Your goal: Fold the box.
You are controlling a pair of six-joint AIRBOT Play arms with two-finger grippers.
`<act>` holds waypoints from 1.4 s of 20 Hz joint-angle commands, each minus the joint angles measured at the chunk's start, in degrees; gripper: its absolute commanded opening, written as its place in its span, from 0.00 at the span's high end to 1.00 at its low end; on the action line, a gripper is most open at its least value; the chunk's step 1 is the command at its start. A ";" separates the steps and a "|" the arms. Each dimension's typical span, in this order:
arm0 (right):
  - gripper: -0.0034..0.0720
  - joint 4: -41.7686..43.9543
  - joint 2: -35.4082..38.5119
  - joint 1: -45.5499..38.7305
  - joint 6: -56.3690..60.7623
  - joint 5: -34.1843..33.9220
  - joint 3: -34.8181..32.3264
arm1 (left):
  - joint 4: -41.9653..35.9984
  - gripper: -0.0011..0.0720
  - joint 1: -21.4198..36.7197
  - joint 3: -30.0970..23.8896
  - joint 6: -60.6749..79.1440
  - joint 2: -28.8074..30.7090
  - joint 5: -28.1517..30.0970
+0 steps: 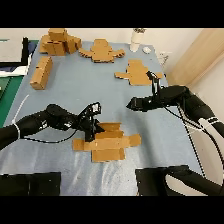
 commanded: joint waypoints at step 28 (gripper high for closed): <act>0.95 -26.21 10.38 11.56 21.86 -19.45 -0.39 | -1.49 0.97 0.02 -3.52 0.00 -0.02 -1.88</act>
